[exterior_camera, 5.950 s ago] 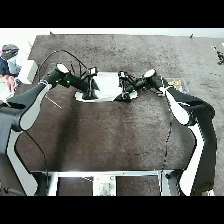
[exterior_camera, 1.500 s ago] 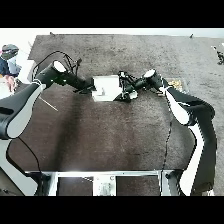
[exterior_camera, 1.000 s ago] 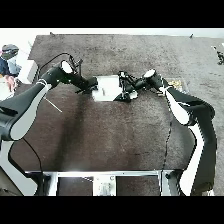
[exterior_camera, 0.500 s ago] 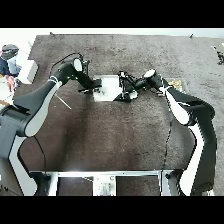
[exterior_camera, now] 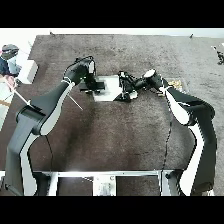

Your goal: Fold the box and place the chain.

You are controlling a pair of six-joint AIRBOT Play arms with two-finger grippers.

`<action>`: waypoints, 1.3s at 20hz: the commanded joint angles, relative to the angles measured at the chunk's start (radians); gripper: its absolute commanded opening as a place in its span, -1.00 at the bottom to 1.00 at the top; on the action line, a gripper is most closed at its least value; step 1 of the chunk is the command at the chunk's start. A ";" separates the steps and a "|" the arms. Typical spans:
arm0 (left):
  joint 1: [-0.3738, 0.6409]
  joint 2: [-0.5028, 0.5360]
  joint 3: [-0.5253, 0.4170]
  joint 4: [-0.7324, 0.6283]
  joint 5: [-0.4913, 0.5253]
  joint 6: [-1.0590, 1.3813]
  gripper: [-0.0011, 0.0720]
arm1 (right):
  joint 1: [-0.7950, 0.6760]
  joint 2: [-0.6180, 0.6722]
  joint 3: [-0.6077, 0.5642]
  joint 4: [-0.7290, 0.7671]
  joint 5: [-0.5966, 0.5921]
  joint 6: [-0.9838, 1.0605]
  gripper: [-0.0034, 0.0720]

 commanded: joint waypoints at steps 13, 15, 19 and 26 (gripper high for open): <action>-0.008 -0.017 0.012 0.034 0.021 -0.032 -0.39 | 0.000 0.000 0.000 0.000 0.000 0.000 -0.12; -0.008 -0.010 0.012 0.017 0.025 0.032 -0.10 | 0.000 0.000 0.000 0.000 0.000 0.000 -0.12; -0.006 -0.006 0.024 0.011 -0.030 0.109 0.49 | 0.000 0.000 0.000 0.000 0.000 0.000 -0.12; 0.026 0.079 0.059 0.010 -0.116 0.241 0.63 | 0.000 0.000 0.000 0.000 0.000 0.000 -0.12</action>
